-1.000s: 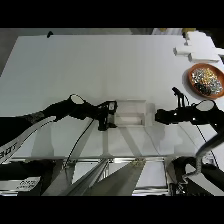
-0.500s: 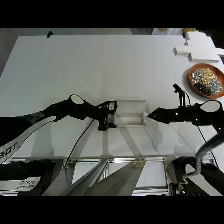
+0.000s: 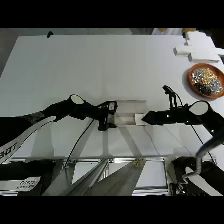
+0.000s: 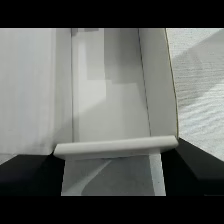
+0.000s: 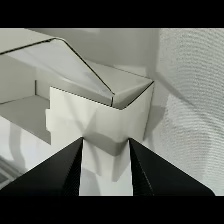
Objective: Fold the box and place the chain.
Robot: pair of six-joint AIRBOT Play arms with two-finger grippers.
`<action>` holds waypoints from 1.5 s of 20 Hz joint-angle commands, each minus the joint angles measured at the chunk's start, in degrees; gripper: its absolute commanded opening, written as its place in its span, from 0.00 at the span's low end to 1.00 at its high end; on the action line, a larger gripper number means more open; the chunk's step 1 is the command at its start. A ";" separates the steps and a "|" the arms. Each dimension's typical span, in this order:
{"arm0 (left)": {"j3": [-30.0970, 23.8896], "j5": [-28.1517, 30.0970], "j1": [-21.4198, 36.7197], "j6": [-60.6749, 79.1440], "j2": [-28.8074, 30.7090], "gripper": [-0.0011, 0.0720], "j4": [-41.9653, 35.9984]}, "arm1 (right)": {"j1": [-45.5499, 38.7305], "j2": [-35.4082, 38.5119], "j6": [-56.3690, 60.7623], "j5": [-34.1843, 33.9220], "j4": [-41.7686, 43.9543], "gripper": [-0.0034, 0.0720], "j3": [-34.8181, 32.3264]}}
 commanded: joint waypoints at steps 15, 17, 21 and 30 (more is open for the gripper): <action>0.00 0.02 0.02 0.00 0.00 0.06 0.00 | 21.05 -10.99 41.79 0.98 -32.87 0.48 14.58; 0.00 0.02 0.02 0.00 0.00 0.06 0.00 | 23.12 -13.55 42.38 3.37 -34.47 0.48 16.63; 0.00 0.02 0.02 0.00 0.00 0.06 0.00 | 25.79 -15.82 46.36 3.02 -36.26 0.48 17.92; 0.00 0.02 0.02 0.00 0.00 0.06 0.00 | 27.06 -17.62 49.00 2.82 -38.07 0.34 17.92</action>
